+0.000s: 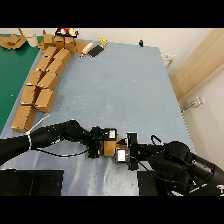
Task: Fold the box.
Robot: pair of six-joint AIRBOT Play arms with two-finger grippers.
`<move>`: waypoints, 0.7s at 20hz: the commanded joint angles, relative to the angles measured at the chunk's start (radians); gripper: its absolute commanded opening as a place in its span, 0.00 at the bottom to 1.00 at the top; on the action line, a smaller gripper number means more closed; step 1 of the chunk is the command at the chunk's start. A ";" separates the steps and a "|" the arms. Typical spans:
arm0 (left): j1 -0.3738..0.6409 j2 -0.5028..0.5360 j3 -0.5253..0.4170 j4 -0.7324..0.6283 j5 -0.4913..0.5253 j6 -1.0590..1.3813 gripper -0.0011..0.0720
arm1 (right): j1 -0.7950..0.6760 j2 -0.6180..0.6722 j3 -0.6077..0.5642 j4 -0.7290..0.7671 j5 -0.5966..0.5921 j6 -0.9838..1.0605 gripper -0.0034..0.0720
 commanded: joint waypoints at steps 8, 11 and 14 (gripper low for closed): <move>0.000 0.000 0.000 0.000 0.000 0.000 0.71 | 0.005 0.001 -0.005 -0.072 0.024 -0.002 0.47; 0.000 0.000 0.000 0.000 0.000 0.000 0.71 | 0.027 0.003 -0.004 -0.085 0.024 -0.001 0.38; 0.001 0.000 0.000 0.000 0.000 0.000 0.71 | 0.039 0.003 -0.003 -0.089 0.024 0.003 0.33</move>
